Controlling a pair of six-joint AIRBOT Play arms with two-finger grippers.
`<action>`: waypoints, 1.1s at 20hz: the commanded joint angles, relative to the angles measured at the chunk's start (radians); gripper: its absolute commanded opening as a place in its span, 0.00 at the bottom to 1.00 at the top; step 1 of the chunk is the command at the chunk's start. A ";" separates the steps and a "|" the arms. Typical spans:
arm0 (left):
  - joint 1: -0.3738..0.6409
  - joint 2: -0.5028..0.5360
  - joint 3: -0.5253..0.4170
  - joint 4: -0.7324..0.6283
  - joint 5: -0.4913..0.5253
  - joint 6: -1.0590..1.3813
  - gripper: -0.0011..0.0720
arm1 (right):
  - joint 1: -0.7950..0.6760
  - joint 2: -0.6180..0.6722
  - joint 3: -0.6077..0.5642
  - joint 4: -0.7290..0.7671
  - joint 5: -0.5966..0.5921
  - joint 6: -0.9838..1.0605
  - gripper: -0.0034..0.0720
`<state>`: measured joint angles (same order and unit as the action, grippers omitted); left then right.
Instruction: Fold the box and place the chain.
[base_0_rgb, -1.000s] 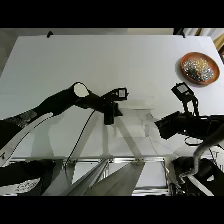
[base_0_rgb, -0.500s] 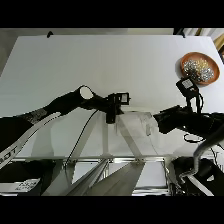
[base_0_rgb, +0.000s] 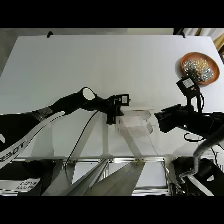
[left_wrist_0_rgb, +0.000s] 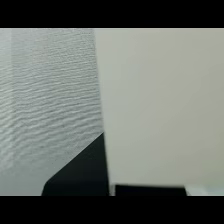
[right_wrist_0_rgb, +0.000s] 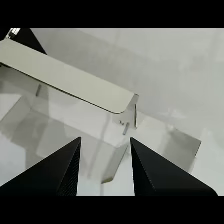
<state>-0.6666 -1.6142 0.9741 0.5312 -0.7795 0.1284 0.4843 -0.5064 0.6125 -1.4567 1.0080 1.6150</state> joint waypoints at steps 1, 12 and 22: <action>-0.001 -0.006 0.000 0.000 -0.005 0.003 0.02 | 0.000 0.001 0.001 -0.009 0.000 0.001 0.49; 0.067 -0.006 0.038 0.076 -0.171 0.028 0.02 | 0.000 0.001 0.001 -0.010 -0.002 0.001 0.49; 0.054 -0.036 0.038 0.064 -0.148 0.077 0.02 | 0.000 0.001 0.001 -0.010 -0.002 0.001 0.49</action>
<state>-0.6121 -1.6474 1.0107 0.5945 -0.9329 0.1997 0.4843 -0.5064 0.6125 -1.4670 1.0058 1.6154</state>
